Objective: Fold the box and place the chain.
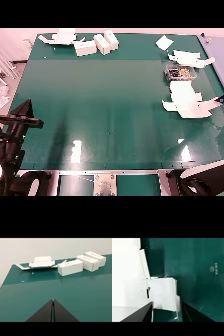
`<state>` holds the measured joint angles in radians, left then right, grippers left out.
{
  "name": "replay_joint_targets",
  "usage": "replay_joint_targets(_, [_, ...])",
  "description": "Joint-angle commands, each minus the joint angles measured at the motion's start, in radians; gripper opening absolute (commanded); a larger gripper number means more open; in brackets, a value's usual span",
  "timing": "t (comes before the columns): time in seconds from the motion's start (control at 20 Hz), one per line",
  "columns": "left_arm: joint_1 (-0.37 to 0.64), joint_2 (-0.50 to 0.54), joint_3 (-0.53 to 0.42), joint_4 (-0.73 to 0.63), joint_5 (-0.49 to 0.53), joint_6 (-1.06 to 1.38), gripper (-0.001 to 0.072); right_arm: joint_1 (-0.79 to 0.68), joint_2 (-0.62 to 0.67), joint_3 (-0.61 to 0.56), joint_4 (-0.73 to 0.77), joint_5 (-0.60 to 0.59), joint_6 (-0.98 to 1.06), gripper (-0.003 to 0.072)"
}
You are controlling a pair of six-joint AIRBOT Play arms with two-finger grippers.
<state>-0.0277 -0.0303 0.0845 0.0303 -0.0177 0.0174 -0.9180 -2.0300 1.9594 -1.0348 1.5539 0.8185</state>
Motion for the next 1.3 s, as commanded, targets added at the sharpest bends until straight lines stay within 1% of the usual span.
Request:
replay_joint_targets(0.0, [0.000, 0.000, 0.000, 0.000, 0.000, 0.000, 0.0022, 0.035, -0.044, 0.006, 0.007, 0.027, -0.007, 0.0424])
replay_joint_targets(0.35, [0.000, 0.000, 0.000, 0.000, 0.000, 0.000, 0.0022, 0.048, -0.085, 0.006, 0.005, 0.046, -0.037, 0.0420])
replay_joint_targets(0.4, [0.000, 0.000, 0.000, 0.000, 0.000, 0.000, 0.0022, 0.048, -0.091, 0.006, 0.006, 0.045, -0.049, 0.0396])
replay_joint_targets(0.5, [0.000, 0.000, 0.000, 0.000, 0.000, 0.000, 0.0022, 0.048, -0.102, 0.006, 0.006, 0.053, -0.061, 0.0320])
replay_joint_targets(0.6, [0.000, 0.000, 0.000, 0.000, 0.000, 0.000, 0.0022, 0.048, -0.115, 0.006, 0.007, 0.058, -0.067, 0.0292])
replay_joint_targets(0.7, [0.000, 0.000, 0.000, 0.000, 0.000, 0.000, 0.0022, 0.048, -0.129, 0.006, 0.013, 0.071, -0.071, 0.0288])
replay_joint_targets(0.75, [0.000, 0.000, 0.000, 0.000, 0.000, 0.000, 0.0022, 0.048, -0.135, 0.006, 0.014, 0.071, -0.077, 0.0257])
replay_joint_targets(0.8, [0.000, 0.000, 0.000, 0.000, 0.000, 0.000, 0.0022, 0.048, -0.140, 0.006, 0.014, 0.071, -0.093, 0.0250])
replay_joint_targets(0.85, [0.000, 0.000, 0.000, 0.000, 0.000, 0.000, 0.0022, 0.048, -0.145, 0.006, 0.014, 0.071, -0.098, 0.0222])
replay_joint_targets(0.9, [0.000, 0.000, 0.000, 0.000, 0.000, 0.000, 0.0022, 0.048, -0.149, 0.006, 0.014, 0.071, -0.098, 0.0169])
replay_joint_targets(0.95, [0.000, 0.000, 0.000, 0.000, 0.000, 0.000, 0.0022, 0.048, -0.151, 0.006, 0.014, 0.071, -0.098, 0.0100])
replay_joint_targets(1.0, [0.000, 0.000, 0.000, 0.000, 0.000, 0.000, 0.0021, 0.048, -0.152, 0.006, 0.014, 0.071, -0.098, 0.0006])
replay_joint_targets(1.1, [0.000, 0.000, 0.000, 0.000, 0.000, 0.000, 0.0022, 0.048, -0.152, 0.006, 0.014, 0.085, -0.098, 0.0008])
replay_joint_targets(1.25, [0.000, 0.000, 0.000, 0.000, 0.000, 0.000, 0.0022, 0.048, -0.152, 0.007, 0.036, 0.138, -0.098, 0.0008])
